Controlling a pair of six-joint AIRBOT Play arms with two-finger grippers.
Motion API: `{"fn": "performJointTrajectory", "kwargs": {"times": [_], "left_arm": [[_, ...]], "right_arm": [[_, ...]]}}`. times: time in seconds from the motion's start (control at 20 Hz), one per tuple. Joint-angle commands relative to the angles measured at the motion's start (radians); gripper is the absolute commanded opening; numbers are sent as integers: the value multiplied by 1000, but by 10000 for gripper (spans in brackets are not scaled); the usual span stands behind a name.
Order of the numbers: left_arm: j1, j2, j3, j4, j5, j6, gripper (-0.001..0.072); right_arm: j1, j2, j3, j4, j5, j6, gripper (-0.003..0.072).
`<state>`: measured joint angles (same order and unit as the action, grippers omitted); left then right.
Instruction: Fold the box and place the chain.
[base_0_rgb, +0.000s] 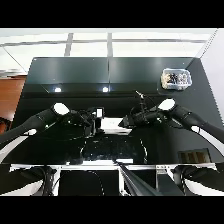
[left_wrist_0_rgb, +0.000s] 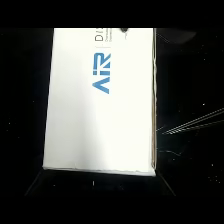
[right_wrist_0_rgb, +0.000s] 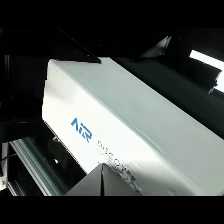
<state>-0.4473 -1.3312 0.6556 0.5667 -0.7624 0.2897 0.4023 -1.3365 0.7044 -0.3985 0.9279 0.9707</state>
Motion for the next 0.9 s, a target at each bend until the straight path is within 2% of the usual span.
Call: {"fn": "performJointTrajectory", "kwargs": {"times": [0.0, 0.2, 0.35, 0.45, 0.5, 0.6, 0.7, 0.8, 0.85], "left_arm": [[0, 0, 1, 0, 0, 2, 457], [0, 0, 1, 0, -1, 2, 457], [0, 0, 1, 0, 1, 2, 457], [0, 0, 1, 0, 1, 2, 457], [0, 0, 1, 0, 0, 2, 457], [0, 1, 3, 0, 0, -6, 458], [0, 9, 3, 0, 0, -10, 464], [0, 31, 3, 1, -1, -51, 472], [0, 48, 3, 2, -6, -84, 645]], "right_arm": [[0, -13, -2, -26, -25, 6, 11], [-1, -10, 2, -24, -17, 2, 11], [-54, 41, 70, -36, 183, -67, 11], [-124, 129, 133, -110, 309, -63, 10], [-160, 189, 149, -162, 328, -43, 10], [-237, 327, 153, -360, 280, 76, 10], [-283, 446, 151, -723, 197, 349, 10], [-291, 512, 139, -1053, 182, 584, 10], [-291, 521, 129, -1136, 191, 645, 11]]}}
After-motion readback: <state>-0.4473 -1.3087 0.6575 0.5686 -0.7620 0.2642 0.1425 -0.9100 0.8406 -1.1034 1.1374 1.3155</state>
